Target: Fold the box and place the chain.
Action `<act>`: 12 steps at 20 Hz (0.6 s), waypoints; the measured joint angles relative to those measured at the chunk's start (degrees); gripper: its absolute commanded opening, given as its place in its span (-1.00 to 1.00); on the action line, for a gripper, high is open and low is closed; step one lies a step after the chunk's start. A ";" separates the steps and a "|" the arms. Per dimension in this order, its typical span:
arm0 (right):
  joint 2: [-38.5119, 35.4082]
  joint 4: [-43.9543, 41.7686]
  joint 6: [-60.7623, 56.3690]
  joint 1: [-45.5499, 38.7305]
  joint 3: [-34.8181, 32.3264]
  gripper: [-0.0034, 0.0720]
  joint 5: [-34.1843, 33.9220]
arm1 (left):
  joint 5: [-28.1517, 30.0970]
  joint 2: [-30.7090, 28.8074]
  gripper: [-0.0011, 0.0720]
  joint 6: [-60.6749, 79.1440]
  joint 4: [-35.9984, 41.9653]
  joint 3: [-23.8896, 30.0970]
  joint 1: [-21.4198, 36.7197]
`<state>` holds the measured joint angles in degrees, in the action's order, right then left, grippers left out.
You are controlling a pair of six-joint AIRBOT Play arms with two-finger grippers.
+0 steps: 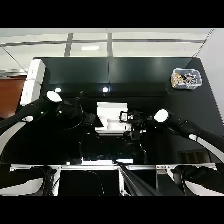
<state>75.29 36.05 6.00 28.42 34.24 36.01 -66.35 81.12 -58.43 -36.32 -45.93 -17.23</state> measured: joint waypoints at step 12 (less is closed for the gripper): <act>0.00 0.00 0.00 0.00 0.00 -0.11 0.00 | 1.44 -0.04 0.19 -27.67 -19.74 -8.92 -11.45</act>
